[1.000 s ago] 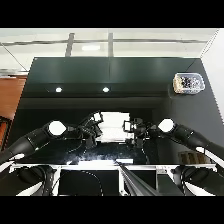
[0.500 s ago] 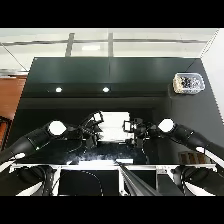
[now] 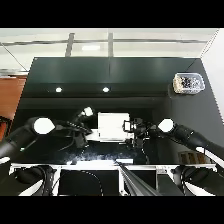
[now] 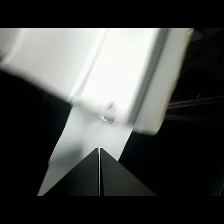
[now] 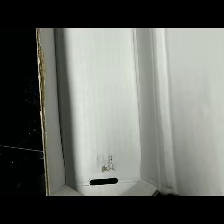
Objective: Fold the box and place the chain.
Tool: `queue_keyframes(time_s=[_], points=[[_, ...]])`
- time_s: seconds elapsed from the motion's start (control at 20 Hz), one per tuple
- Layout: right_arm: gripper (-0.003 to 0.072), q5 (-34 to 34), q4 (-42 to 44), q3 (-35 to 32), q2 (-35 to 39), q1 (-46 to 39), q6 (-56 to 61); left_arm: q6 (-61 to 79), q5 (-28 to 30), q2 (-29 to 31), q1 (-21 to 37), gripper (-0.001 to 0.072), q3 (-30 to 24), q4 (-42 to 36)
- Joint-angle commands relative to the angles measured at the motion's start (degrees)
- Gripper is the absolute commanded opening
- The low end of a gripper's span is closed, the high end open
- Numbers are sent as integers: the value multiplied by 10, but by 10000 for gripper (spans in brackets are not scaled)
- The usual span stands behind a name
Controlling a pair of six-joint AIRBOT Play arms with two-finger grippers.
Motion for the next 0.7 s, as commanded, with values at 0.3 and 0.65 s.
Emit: queue_keyframes(time_s=[0.3,0.65], points=[[235,0,1,0,0,0,0,-514,-79,50,229,25,-31,92],[235,0,1,0,0,0,0,-322,-90,-101,258,25,-87,-188]])
